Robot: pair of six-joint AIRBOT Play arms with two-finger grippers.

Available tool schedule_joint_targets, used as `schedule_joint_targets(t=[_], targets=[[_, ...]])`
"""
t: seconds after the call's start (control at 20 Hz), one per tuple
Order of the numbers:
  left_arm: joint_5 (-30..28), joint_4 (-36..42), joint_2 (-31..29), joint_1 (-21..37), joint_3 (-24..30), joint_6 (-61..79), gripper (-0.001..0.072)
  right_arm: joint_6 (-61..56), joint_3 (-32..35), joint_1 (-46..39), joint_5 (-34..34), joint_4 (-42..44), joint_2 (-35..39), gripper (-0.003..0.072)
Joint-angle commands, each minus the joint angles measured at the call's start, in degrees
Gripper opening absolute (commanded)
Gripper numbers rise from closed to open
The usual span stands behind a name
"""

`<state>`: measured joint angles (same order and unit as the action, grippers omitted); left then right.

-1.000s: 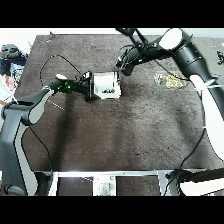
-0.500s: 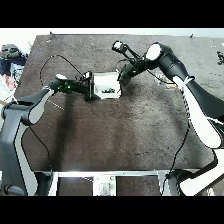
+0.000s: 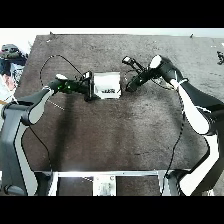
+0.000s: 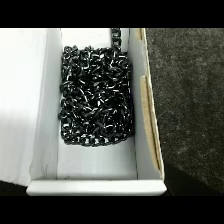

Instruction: Fold the box and place the chain.

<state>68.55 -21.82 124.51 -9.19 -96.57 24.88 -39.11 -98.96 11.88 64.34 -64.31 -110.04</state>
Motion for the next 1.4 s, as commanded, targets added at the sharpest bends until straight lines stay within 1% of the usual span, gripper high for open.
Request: schedule_joint_targets(t=[0.0, 0.1, 0.25, 0.3, 0.4, 0.45, 0.55, 0.65, 0.75, 0.95, 1.05, 1.1, 1.15, 1.35], targets=[[0.0, 0.0, 0.0, 0.0, 0.0, 0.0, 0.0236, 0.6, 0.3, -0.2, -5.2, 0.5, -3.3, 0.0338], [0.0, 0.0, 0.0, 0.0, 0.0, 0.0, 0.0237, 0.6, 0.3, 0.0, -8.9, 0.5, -3.9, 0.0336], [0.0, 0.0, 0.0, 0.0, 0.0, 0.0, 0.0236, 1.6, 0.3, 0.9, -9.9, 0.7, -4.7, 0.0332], [0.0, 0.0, 0.0, 0.0, 0.0, 0.0, 0.0236, 2.6, 0.3, 1.4, -10.1, 0.0, -5.0, 0.0207], [0.0, 0.0, 0.0, 0.0, 0.0, 0.0, 0.0236, 2.6, 0.3, 2.2, -12.0, -1.3, -5.4, 0.0195], [0.0, 0.0, 0.0, 0.0, 0.0, 0.0, 0.0236, 2.7, 0.3, 2.5, -13.0, -1.9, -5.5, 0.0073], [0.0, 0.0, 0.0, 0.0, 0.0, 0.0, 0.0236, 2.7, 0.3, 2.6, -13.2, -4.0, -5.3, 0.0010], [0.0, 0.0, 0.0, 0.0, 0.0, 0.0, 0.0236, 2.0, 0.3, 2.4, -10.8, -5.6, -3.2, 0.0011], [0.0, 0.0, 0.0, 0.0, 0.0, 0.0, 0.0236, 2.0, 0.3, 2.6, -8.3, -5.3, 0.8, 0.0011], [0.0, 0.0, 0.0, 0.0, 0.0, 0.0, 0.0237, 1.8, 0.3, 2.7, -8.1, -3.6, 9.5, 0.0011], [0.0, 0.0, 0.0, 0.0, 0.0, 0.0, 0.0236, 1.3, 0.3, 2.7, -9.3, -2.8, 11.0, 0.0012], [0.0, 0.0, 0.0, 0.0, 0.0, 0.0, 0.0236, 1.1, 0.3, 2.4, -10.1, -2.8, 10.5, 0.0160], [0.0, 0.0, 0.0, 0.0, 0.0, 0.0, 0.0236, 1.2, 0.3, 2.0, -10.4, -2.8, 9.4, 0.0263], [0.0, 0.0, 0.0, 0.0, 0.0, 0.0, 0.0237, 2.5, 0.3, 0.5, -9.8, -1.9, 2.0, 0.0264]])
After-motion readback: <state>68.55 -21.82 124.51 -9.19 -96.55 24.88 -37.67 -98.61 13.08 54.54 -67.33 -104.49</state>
